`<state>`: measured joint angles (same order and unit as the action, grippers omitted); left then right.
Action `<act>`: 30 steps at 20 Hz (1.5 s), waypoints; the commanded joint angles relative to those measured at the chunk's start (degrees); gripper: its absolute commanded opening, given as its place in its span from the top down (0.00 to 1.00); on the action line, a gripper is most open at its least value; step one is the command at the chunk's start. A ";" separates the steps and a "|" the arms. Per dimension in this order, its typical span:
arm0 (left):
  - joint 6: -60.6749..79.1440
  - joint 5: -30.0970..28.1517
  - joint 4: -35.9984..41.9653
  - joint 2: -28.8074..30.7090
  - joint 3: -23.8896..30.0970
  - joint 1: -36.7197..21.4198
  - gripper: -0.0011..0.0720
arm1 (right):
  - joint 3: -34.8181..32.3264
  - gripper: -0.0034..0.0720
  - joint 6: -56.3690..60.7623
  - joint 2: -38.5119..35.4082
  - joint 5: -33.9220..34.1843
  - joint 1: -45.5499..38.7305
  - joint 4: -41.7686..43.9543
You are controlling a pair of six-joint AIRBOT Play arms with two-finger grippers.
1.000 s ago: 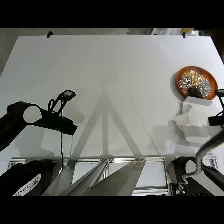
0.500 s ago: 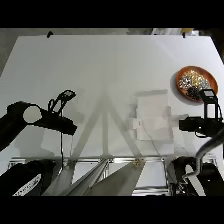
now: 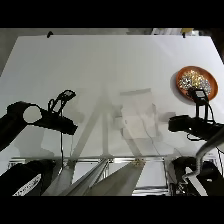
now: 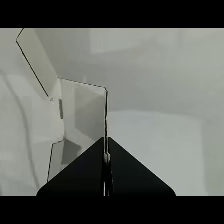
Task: Fold the box and place the chain.
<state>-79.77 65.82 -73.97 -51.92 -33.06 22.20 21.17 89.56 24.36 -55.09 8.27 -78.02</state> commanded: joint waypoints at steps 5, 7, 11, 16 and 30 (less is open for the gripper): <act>18.71 -12.46 17.77 -1.46 0.00 -0.17 0.62 | -0.11 0.94 -0.48 8.81 1.99 4.28 7.37; 31.45 -13.62 31.26 -5.84 -0.48 -1.16 0.57 | -0.11 0.94 -0.48 8.81 1.73 4.28 7.41; 50.75 -0.04 54.07 -23.61 -8.48 -4.68 0.34 | -0.11 0.94 -1.38 8.81 -0.07 4.28 7.43; 51.25 4.55 56.92 -39.58 -19.21 -4.57 0.20 | -0.11 0.94 -1.57 8.81 -0.13 4.28 7.41; 55.84 1.53 56.02 -47.65 -21.16 4.83 0.32 | -0.11 0.94 -1.55 8.81 0.04 4.28 7.85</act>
